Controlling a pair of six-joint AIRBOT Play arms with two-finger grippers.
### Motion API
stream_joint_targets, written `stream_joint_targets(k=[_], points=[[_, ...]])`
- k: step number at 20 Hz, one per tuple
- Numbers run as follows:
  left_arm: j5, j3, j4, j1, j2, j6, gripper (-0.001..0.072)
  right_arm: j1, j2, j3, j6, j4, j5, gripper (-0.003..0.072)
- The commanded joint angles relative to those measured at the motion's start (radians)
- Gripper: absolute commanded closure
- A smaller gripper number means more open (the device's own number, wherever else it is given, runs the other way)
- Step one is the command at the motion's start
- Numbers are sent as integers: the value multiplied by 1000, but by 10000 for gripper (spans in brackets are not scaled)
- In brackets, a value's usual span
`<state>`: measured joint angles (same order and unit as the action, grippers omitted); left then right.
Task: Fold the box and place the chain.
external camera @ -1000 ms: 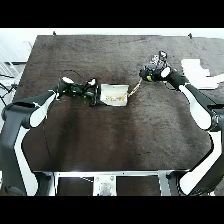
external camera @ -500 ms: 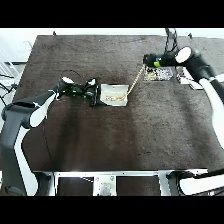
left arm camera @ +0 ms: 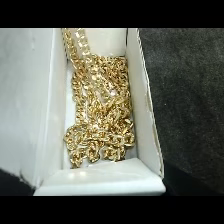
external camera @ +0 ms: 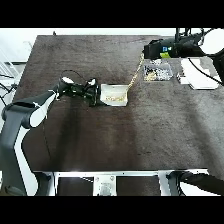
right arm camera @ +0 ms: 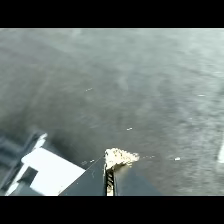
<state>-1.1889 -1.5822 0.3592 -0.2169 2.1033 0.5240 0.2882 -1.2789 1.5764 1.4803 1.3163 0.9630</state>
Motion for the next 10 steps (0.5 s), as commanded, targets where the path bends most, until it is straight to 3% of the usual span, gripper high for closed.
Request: stream_joint_targets(k=[1,10], points=[[0,0,0,0,0,0,248,78,26,0,-1,9,52,678],[0,0,0,0,0,0,248,168,25,-98,0,7,29,678]])
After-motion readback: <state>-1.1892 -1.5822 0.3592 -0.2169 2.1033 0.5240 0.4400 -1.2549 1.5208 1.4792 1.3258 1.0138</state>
